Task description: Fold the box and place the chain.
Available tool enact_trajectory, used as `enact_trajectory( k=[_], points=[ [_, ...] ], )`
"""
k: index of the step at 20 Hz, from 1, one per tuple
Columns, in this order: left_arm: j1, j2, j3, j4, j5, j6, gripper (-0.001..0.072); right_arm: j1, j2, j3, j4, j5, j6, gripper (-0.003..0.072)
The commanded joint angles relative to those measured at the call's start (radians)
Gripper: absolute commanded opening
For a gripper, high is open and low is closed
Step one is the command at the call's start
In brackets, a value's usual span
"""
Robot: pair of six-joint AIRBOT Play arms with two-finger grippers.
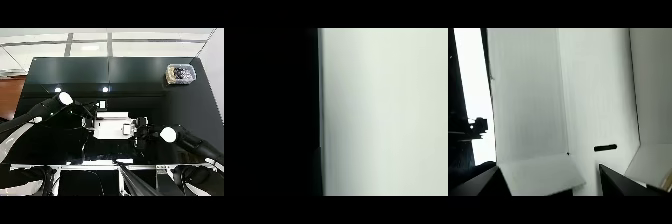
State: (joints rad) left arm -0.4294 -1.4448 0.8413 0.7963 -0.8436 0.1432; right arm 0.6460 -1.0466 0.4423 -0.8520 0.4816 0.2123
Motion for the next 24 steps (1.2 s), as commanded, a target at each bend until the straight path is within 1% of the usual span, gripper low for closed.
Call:
enact_trajectory(
  k=[1, 2, 4, 6, 9, 11, 14, 17, 20, 23, 24],
  points=[
    [-0.001, -0.001, 0.000, 0.006, -0.005, -0.001, 0.0028, 0.039, -0.042, 0.017, 0.077, -0.126, -0.003, 0.0705],
    [-0.001, -0.001, 0.000, 0.006, -0.005, -0.001, 0.0029, 0.035, -0.040, 0.044, 0.058, -0.109, -0.001, 0.0705],
    [-0.001, -0.001, 0.000, 0.007, -0.005, -0.001, 0.0029, 0.012, -0.038, 0.110, 0.023, -0.029, -0.001, 0.0704],
    [-0.001, -0.001, 0.000, 0.006, -0.005, -0.001, 0.0029, -0.028, -0.038, 0.150, 0.026, 0.033, -0.005, 0.0705],
    [-0.001, -0.001, 0.000, 0.007, -0.005, -0.001, 0.0029, -0.100, -0.039, 0.166, 0.063, 0.036, -0.018, 0.0704],
    [-0.001, -0.001, 0.000, 0.007, -0.005, -0.001, 0.0028, -0.142, -0.039, 0.167, 0.112, 0.053, -0.053, 0.0705],
    [-0.001, -0.001, 0.000, 0.007, -0.005, -0.001, 0.0029, -0.200, -0.044, 0.167, 0.225, 0.159, -0.219, 0.0705],
    [-0.001, -0.001, 0.000, 0.007, -0.005, -0.001, 0.0029, -0.244, -0.055, 0.167, 0.297, 0.180, -0.276, 0.0705],
    [-0.001, -0.001, 0.000, 0.007, -0.005, -0.001, 0.0029, -0.246, -0.118, 0.167, 0.373, 0.249, -0.385, 0.0704],
    [-0.001, -0.001, 0.000, 0.007, -0.002, -0.001, 0.0029, -0.244, -0.192, 0.167, 0.435, 0.250, -0.455, 0.0705],
    [-0.001, -0.001, 0.002, 0.007, -0.002, -0.001, 0.0029, -0.243, -0.212, 0.167, 0.432, 0.251, -0.468, 0.0704]
  ],
)
